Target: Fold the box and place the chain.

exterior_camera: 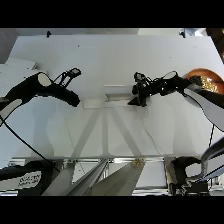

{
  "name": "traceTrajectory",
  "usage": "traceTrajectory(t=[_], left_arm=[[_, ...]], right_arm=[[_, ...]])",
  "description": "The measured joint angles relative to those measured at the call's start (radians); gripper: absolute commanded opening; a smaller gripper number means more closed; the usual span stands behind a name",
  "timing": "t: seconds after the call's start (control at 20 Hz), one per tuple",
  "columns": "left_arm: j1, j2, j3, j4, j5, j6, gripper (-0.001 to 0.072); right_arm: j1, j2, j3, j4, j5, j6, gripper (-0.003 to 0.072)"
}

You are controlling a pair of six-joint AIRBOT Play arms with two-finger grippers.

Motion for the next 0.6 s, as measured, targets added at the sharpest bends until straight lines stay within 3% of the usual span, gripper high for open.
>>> traceTrajectory(t=[0.6], left_arm=[[-0.059,-0.033,-0.001,-0.043,0.0,-0.128,0.0011]], right_arm=[[-0.001,0.0,0.0,-0.001,0.002,-0.002,0.0425]])
